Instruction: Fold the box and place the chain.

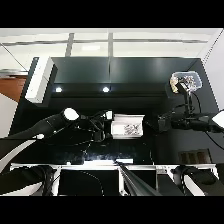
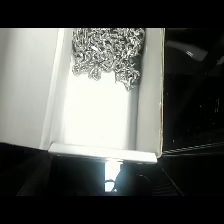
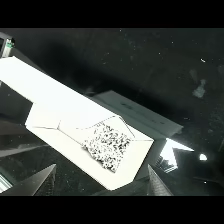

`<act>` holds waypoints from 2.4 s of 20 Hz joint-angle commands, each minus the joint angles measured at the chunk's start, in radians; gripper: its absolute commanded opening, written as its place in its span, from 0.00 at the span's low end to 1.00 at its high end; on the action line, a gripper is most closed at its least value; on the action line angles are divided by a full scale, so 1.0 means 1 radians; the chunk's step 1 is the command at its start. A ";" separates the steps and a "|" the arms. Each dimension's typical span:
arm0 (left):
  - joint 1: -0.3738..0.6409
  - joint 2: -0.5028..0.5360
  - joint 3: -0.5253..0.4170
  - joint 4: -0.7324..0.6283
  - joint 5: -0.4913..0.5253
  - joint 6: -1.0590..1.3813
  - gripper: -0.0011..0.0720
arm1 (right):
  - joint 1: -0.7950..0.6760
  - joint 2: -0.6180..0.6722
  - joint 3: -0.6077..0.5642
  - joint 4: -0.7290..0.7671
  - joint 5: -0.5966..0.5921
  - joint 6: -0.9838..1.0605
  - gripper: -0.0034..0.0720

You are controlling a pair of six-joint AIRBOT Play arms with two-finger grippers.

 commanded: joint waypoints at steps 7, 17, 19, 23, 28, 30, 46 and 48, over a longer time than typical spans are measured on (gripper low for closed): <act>-0.002 -0.006 0.003 -0.020 0.003 0.029 0.66 | 0.000 -0.001 0.001 0.000 -0.026 -0.001 0.92; -0.002 -0.006 0.003 -0.020 0.003 0.028 0.65 | 0.047 -0.152 0.141 0.011 -0.147 -0.110 0.99; -0.002 -0.006 0.003 -0.020 0.003 0.027 0.65 | 0.076 -0.190 0.140 0.000 -0.193 -0.189 0.99; -0.001 -0.006 0.003 -0.020 0.003 0.027 0.65 | 0.167 -0.264 0.139 -0.013 -0.249 -0.302 0.98; -0.001 -0.006 0.003 -0.020 0.003 0.027 0.65 | 0.190 -0.279 0.140 -0.089 -0.163 -0.470 0.98; -0.001 -0.006 0.003 -0.020 0.003 0.027 0.65 | 0.190 -0.278 0.140 -0.086 -0.082 -0.554 0.98; -0.001 -0.006 0.003 -0.020 0.003 0.027 0.65 | 0.254 -0.279 0.113 -0.074 -0.048 -0.610 0.75; -0.001 -0.006 0.003 -0.020 0.003 0.027 0.65 | 0.253 -0.279 0.109 -0.083 -0.047 -0.610 0.75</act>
